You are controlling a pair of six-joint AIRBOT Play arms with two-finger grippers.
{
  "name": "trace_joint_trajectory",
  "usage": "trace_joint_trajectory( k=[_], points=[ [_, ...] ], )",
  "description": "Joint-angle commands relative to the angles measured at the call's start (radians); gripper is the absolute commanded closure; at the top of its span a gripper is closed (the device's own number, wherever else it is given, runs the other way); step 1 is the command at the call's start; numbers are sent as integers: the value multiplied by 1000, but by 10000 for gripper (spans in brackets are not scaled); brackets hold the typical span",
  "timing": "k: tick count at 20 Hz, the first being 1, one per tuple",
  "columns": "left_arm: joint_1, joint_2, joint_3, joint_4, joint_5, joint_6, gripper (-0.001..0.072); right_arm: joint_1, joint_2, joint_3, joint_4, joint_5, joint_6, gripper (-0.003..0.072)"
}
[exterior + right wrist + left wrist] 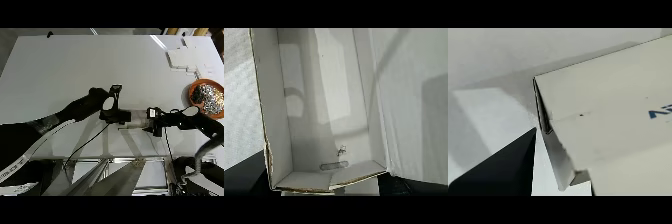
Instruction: Fold the box and place the chain.
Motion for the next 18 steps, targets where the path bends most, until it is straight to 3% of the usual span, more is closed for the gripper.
trace_joint_trajectory(
  k=[1, 6, 15, 18],
  points=[
    [-16, -56, 89, 59, -103, -116, 380, 0, 1, 0, 0, 0, 0, 330],
    [-33, -127, 171, 60, -169, -167, 385, 0, 1, 0, 0, 0, 0, 330],
    [-31, -161, 173, 68, -197, -243, 405, 0, 1, 0, 0, 0, 0, 330],
    [-30, -163, 173, 71, -187, -272, 492, 0, 1, 0, 0, 0, 0, 330]
  ],
)
